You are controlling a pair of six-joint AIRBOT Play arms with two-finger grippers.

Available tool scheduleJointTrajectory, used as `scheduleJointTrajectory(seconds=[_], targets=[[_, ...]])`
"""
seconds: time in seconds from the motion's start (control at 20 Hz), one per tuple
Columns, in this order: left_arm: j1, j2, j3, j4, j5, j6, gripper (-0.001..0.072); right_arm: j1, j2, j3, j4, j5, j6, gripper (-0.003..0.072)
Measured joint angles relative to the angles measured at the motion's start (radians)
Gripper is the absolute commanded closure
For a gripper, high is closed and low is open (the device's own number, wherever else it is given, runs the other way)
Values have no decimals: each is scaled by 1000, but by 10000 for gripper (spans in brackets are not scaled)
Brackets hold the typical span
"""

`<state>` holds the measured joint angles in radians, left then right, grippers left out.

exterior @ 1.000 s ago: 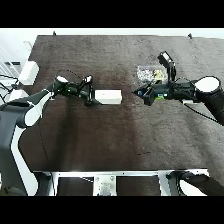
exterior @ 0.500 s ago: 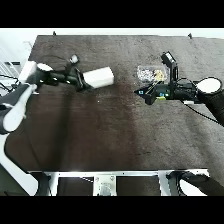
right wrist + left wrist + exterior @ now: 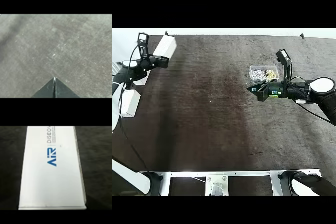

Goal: Fold the box and place the chain.

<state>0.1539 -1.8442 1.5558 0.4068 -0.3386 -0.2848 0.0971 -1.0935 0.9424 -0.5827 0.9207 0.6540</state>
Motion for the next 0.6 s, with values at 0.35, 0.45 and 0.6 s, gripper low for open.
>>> scheduleJointTrajectory(seconds=[0.35, 0.45, 0.6], targets=[[33, -52, -19, 29, 89, -98, 692, 0, 0, 0, 6, -18, 1, 670], [32, -56, -44, 48, 89, -114, 692, 0, 0, 0, 6, -21, 1, 671], [38, -59, -82, 62, 111, -129, 691, 0, 0, 0, 6, -22, 1, 671]])
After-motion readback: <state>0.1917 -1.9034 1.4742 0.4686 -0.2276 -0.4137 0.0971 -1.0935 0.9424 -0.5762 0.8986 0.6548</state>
